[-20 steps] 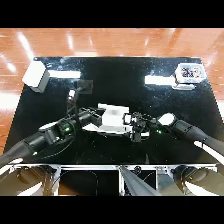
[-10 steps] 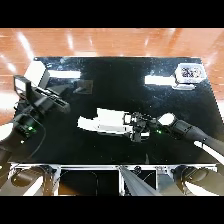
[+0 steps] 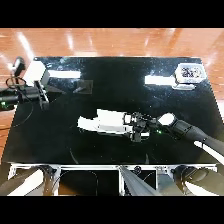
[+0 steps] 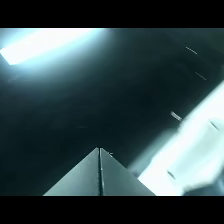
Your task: Fold the box and place the chain.
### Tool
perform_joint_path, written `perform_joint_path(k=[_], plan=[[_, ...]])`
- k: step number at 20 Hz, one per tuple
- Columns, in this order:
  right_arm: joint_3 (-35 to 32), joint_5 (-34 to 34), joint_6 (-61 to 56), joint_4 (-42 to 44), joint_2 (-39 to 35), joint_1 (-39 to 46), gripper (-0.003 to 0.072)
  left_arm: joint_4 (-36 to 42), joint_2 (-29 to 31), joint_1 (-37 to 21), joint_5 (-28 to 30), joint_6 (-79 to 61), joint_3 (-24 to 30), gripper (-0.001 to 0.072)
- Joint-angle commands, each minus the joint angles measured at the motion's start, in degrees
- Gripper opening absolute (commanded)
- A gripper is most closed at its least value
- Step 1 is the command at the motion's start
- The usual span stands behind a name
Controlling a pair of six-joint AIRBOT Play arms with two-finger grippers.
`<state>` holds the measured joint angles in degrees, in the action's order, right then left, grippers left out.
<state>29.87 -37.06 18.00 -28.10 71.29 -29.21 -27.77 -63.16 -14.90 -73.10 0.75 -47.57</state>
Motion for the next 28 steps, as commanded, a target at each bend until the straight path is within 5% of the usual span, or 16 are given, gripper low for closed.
perform_joint_path(k=[1,5,12,13,16,28], plan=[[0.0,0.0,0.0,0.0,0.0,0.0,0.0623,-13.3,-3.1,8.6,-4.5,-6.0,-6.0,0.0018],[0.0,0.0,0.0,0.0,0.0,0.0,0.0623,-21.4,-3.2,19.1,-0.7,-10.8,-4.0,0.0018],[0.0,0.0,0.0,0.0,0.0,0.1,0.0623,-21.0,-2.2,18.8,11.4,-23.3,9.3,0.0026],[0.0,0.0,0.0,-0.1,0.0,0.1,0.0624,-19.8,-2.2,18.8,11.8,-23.3,9.8,0.0113],[0.0,0.1,0.0,-0.1,0.0,0.1,0.0623,-9.6,-2.6,19.2,14.1,-23.3,11.0,0.0629],[0.0,0.2,0.0,-0.1,0.0,0.1,0.0623,-9.5,-8.0,25.5,18.8,-19.5,12.6,0.0612]])
